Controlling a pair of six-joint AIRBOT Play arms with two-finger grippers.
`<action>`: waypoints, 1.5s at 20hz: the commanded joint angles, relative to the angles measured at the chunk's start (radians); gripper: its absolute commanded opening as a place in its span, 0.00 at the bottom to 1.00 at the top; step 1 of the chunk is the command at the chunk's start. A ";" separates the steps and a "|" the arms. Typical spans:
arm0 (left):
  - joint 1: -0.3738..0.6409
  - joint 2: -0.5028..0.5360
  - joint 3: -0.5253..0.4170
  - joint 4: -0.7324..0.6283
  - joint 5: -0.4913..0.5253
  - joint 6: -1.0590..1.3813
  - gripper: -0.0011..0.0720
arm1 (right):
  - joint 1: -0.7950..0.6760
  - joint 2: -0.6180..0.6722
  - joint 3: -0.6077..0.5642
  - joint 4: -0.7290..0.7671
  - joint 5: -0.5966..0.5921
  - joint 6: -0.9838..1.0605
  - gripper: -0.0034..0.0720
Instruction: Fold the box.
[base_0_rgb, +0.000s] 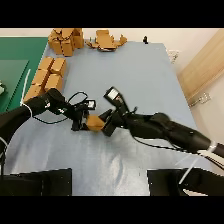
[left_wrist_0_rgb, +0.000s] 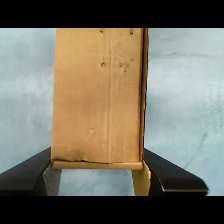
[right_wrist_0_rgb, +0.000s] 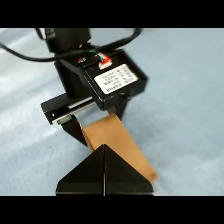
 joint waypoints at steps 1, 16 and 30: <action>0.044 0.099 0.001 -0.077 0.101 -0.266 0.03 | -0.079 0.154 -0.004 -0.322 -0.198 0.287 0.05; 0.396 0.518 -0.293 0.379 0.354 -1.347 0.03 | -0.234 0.328 -0.139 -0.667 -0.322 0.498 0.05; 0.397 0.193 -0.197 0.357 0.529 -1.255 0.03 | -0.234 0.328 -0.139 -0.657 -0.320 0.499 0.05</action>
